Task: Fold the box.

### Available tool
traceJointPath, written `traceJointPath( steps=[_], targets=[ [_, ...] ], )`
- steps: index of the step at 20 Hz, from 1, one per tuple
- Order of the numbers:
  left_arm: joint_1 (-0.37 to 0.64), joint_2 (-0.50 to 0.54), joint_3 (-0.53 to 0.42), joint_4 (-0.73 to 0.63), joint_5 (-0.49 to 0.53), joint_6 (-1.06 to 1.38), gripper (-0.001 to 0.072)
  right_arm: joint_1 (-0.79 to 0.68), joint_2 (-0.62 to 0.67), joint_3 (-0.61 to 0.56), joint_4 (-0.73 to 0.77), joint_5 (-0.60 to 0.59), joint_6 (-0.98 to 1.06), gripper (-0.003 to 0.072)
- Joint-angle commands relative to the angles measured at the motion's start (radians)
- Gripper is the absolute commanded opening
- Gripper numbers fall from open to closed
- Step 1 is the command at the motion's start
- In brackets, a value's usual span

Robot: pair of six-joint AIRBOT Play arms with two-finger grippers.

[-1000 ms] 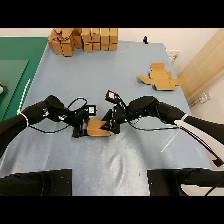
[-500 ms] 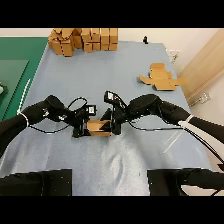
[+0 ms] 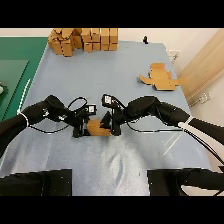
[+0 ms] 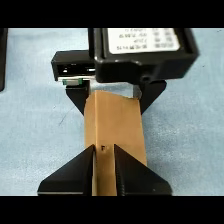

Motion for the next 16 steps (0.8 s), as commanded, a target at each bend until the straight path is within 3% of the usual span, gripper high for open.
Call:
traceJointPath(
  steps=[1,4,5,16],
  targets=[
    [0.001,0.000,0.000,0.001,0.000,0.003,0.0016,0.010,0.000,0.000,-0.014,0.030,0.002,0.0148],
    [0.001,0.000,0.000,0.001,0.000,0.003,0.0017,0.024,0.001,0.000,-0.018,0.035,0.003,0.0133],
    [0.001,0.000,0.000,0.001,0.000,0.003,0.0016,0.027,0.001,0.000,-0.021,0.035,0.003,0.0073],
    [0.001,0.000,0.000,0.001,0.000,0.003,0.0016,0.029,-0.005,-0.002,-0.105,-0.016,0.116,0.0107]
  ],
)
